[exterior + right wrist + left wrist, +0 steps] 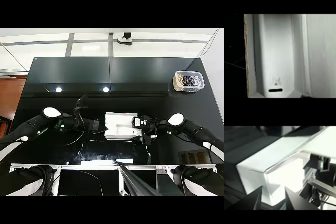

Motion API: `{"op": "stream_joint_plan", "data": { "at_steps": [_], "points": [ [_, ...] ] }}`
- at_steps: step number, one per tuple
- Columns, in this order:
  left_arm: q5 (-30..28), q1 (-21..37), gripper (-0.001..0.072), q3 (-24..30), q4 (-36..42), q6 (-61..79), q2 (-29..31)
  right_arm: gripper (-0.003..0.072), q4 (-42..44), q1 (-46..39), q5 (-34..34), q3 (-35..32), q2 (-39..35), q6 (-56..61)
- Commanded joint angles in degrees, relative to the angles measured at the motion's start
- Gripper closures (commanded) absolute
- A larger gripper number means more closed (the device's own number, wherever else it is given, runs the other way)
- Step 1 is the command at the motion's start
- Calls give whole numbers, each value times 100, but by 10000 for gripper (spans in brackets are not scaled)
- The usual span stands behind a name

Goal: Fold the box and place the chain.

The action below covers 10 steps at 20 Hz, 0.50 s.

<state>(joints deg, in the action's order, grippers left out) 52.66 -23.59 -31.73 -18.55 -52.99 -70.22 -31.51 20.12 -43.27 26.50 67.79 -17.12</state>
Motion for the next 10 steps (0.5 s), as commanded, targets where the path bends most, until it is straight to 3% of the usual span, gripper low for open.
{"op": "stream_joint_plan", "data": {
  "at_steps": [1, 10],
  "points": [
    [-258, -280, 371, -358, -546, -671, 4, 194, 0, 0, -2, 2, 2, -2],
    [-321, -1211, 371, -1263, -3504, -3650, 4, 193, 0, 0, -2, 2, 2, -2]
  ]
}}
